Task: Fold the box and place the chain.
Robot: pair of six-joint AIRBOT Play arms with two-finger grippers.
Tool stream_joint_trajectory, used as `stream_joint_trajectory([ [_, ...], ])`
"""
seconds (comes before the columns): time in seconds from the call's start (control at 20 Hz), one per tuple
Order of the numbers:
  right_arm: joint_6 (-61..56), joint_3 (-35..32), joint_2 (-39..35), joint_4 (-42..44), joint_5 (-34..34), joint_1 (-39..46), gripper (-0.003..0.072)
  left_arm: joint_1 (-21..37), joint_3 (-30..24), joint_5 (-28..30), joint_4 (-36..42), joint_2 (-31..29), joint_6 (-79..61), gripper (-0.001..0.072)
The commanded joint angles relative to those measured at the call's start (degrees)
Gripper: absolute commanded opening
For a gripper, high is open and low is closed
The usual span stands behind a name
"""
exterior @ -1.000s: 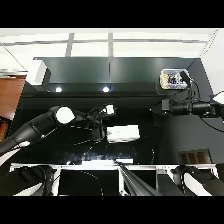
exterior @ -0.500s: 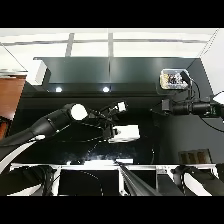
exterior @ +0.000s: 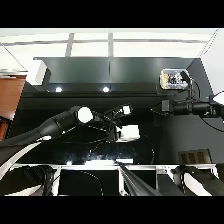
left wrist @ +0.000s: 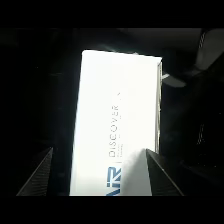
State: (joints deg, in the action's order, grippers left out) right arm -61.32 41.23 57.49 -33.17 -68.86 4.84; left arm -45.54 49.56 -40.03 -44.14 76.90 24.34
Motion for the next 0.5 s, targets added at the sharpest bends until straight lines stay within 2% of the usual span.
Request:
stream_joint_trajectory([
  [0.0,0.2,0.0,0.0,-0.1,0.5,0.0,0.0014,-0.5,0.0,-0.6,0.1,0.3,-0.1,0.0709],
  [0.45,0.2,0.0,0.0,-0.1,0.6,0.0,0.0015,-1.3,0.0,-1.1,-0.2,0.5,-0.1,0.0709],
])
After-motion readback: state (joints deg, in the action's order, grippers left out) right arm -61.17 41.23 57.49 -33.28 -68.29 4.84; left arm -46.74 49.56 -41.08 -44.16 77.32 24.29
